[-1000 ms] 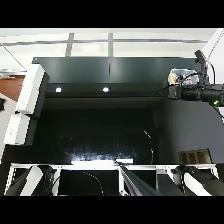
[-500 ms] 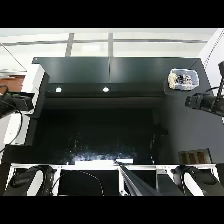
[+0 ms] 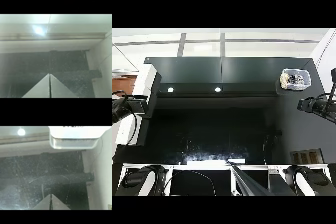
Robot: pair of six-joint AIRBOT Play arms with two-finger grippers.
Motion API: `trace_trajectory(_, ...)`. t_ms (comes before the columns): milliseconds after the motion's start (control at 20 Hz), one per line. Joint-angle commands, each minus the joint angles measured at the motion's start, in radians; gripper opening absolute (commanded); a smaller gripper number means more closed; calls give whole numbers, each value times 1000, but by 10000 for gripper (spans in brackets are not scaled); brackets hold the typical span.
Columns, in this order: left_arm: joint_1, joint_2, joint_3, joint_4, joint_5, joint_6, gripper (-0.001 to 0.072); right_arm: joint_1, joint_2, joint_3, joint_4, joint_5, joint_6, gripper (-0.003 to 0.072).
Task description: Fold the box and place the chain.
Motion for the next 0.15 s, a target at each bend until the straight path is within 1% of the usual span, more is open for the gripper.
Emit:
trace_trajectory(0,-3,0,-2,7,6,-9,33,0,2,-3,-5,-4,3,31)
trace_trajectory(100,-3,0,-2,7,6,-9,33,0,2,-3,-5,-4,3,31)
